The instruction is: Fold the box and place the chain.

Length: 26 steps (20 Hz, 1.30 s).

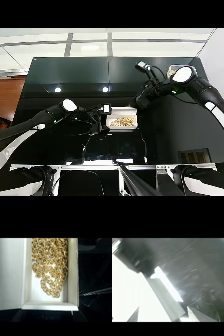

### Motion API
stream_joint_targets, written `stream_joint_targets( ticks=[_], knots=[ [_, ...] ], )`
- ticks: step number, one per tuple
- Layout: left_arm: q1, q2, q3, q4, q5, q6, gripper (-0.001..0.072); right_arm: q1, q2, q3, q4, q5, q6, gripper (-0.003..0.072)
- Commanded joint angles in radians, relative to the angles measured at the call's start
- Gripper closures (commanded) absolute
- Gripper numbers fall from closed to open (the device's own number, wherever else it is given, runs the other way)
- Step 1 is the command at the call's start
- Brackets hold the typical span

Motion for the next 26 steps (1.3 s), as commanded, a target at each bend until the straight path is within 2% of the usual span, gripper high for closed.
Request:
stream_joint_targets(
  ticks=[1,4,8,12,16,18,20,22,26],
  knots=[
    [0.000,-0.001,0.001,0.001,0.000,0.001,0.0321,0.002,0.008,-0.049,-0.001,0.120,-0.099,0.0005],
    [0.000,-0.001,0.001,0.001,0.000,0.000,0.0321,0.024,0.008,-0.097,-0.003,0.127,-0.176,0.0005],
    [0.000,-0.001,0.001,0.001,0.000,0.001,0.0321,0.064,0.008,-0.097,-0.047,0.092,-0.241,0.0005],
    [0.000,-0.001,0.001,0.001,0.000,0.000,0.0321,0.105,0.009,-0.097,-0.055,0.092,-0.243,0.0005],
    [0.000,-0.001,0.001,0.001,0.000,0.000,0.0321,0.132,0.010,-0.097,-0.096,0.032,-0.242,0.0007],
    [0.000,-0.001,0.001,0.001,-0.001,0.000,0.0321,0.132,0.023,-0.097,-0.097,0.016,-0.242,0.0091],
    [0.000,-0.001,0.001,0.001,0.000,0.001,0.0321,0.133,0.044,-0.097,-0.123,0.015,-0.242,0.0098],
    [0.000,-0.001,0.001,0.001,0.000,0.001,0.0321,0.133,0.064,-0.097,-0.153,0.016,-0.241,0.0200],
    [0.000,-0.001,0.001,0.001,0.000,0.001,0.0321,0.133,0.090,-0.097,-0.166,0.016,-0.240,0.0200]
  ],
)
